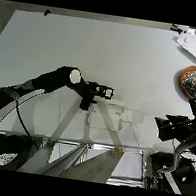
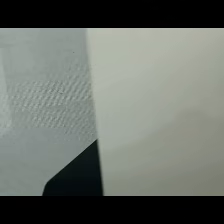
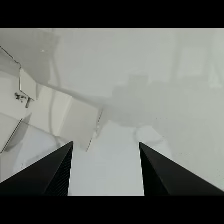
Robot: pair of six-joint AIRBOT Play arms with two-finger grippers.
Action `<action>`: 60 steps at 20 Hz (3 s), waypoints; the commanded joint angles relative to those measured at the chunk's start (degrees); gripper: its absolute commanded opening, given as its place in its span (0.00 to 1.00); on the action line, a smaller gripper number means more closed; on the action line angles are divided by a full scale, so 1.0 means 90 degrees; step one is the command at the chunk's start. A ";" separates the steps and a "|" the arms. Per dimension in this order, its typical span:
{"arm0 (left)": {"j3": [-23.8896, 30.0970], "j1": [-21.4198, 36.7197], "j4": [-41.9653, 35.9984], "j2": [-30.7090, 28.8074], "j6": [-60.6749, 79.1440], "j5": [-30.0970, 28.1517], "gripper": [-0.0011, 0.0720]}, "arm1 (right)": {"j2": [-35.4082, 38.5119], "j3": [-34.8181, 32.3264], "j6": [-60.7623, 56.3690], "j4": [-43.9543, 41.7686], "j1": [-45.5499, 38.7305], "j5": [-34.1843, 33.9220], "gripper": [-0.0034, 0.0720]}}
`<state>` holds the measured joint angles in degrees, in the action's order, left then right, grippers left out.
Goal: Fold the box and place the chain.
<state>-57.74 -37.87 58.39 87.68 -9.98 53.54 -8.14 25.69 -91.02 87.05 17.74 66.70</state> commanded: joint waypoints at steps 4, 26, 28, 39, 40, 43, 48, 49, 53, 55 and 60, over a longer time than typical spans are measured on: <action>-0.0007 -0.0005 0.0063 0.0134 -0.0233 -0.0029 0.02 | 0.0002 0.0000 0.0000 -0.0002 0.0000 0.0002 0.65; -0.0007 -0.0007 0.0063 0.0192 -0.0493 0.0032 0.06 | 0.0002 0.0000 0.0401 -0.0148 0.0000 0.0000 0.65; -0.0007 -0.0007 0.0063 0.0192 -0.0493 0.0032 0.06 | -0.0007 -0.0002 0.2256 -0.0835 0.0000 0.0005 0.47; -0.0007 -0.0007 0.0063 0.0192 -0.0491 0.0032 0.06 | -0.1416 -0.1394 0.6938 -0.2038 0.0702 -0.1013 0.97; -0.0007 -0.0007 0.0061 0.0192 -0.0493 0.0032 0.06 | -0.1598 -0.1416 0.7138 -0.2118 0.0903 -0.1355 0.97; -0.0007 -0.0007 0.0061 0.0192 -0.0493 0.0032 0.06 | -0.2305 -0.1603 0.7181 -0.2086 0.1634 -0.2684 0.97; -0.0007 -0.0007 0.0061 0.0192 -0.0493 0.0032 0.06 | -0.3517 -0.1875 0.7152 -0.1943 0.2465 -0.4813 0.99; -0.0007 -0.0007 0.0063 0.0192 -0.0491 0.0032 0.06 | -0.3687 -0.1875 0.7152 -0.2079 0.2555 -0.5044 0.99; -0.0007 -0.0010 0.0061 0.0192 -0.0493 0.0032 0.06 | -0.3978 -0.1875 0.7152 -0.2494 0.2669 -0.5792 0.98; -0.0007 -0.0010 0.0058 0.0192 -0.0491 0.0032 0.06 | -0.3978 -0.1868 0.7152 -0.2499 0.2671 -0.6101 0.98; -0.0007 -0.0010 0.0061 0.0192 -0.0493 0.0034 0.06 | -0.3968 -0.1766 0.7344 -0.2905 0.2436 -0.6288 0.98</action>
<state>-57.82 -37.91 58.92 89.45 -14.44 53.87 -43.64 9.45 -25.85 63.07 40.86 12.03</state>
